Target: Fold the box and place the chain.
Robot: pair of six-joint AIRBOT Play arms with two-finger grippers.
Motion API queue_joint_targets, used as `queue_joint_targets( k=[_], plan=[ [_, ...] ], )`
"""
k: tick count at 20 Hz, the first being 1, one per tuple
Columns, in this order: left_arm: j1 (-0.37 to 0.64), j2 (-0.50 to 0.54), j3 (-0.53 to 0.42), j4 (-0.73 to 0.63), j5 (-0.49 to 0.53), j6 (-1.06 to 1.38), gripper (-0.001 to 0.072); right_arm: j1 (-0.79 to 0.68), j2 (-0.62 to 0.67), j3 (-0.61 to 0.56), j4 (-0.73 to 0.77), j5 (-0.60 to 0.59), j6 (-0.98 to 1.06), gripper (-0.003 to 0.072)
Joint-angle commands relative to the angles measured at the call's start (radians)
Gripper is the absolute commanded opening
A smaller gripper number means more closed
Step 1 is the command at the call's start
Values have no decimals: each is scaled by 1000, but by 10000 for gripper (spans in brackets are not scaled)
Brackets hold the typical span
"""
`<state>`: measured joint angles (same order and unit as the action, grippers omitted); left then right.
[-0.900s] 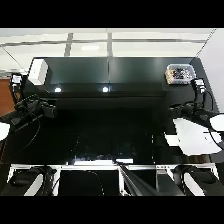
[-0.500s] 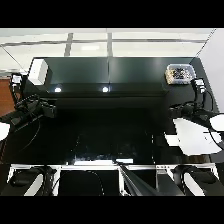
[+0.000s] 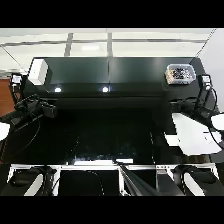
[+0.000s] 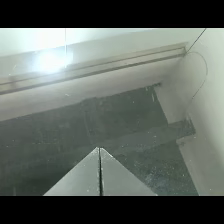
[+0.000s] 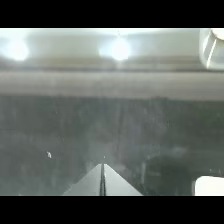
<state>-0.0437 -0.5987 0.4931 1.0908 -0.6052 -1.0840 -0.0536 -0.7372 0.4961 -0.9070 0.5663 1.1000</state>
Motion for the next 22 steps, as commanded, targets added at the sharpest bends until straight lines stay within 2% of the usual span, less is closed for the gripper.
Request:
queue_joint_targets(
  k=[1,2,5,6,7,8,12,16,19,21,22],
  plan=[
    [0,-2,0,-3,53,0,26,0,-7,0,58,-75,2,385],
    [0,-5,0,-5,108,-1,26,0,-14,0,55,-78,2,720],
    [-1,-18,0,-71,203,-1,28,0,-42,0,-55,-87,3,720],
    [-1,-31,0,-86,228,-1,139,-6,-53,0,-96,-102,11,720],
    [-2,-48,0,-88,230,-1,542,-27,-68,4,-127,-114,29,720],
    [-1,-71,0,-88,228,-7,708,-72,-87,16,-167,-119,61,720],
    [-1,-150,0,-86,169,-8,709,-407,-208,182,-332,-28,141,720],
    [-1,-196,0,-87,139,-9,708,-772,-429,454,-373,214,89,720],
    [-1,-197,0,-87,129,-9,708,-863,-560,561,-428,439,-150,720],
    [-2,-197,0,-90,129,-9,708,-871,-614,560,-500,550,-225,720],
    [-1,-197,0,-99,126,-9,708,-872,-623,552,-526,563,-249,720]
  ],
)
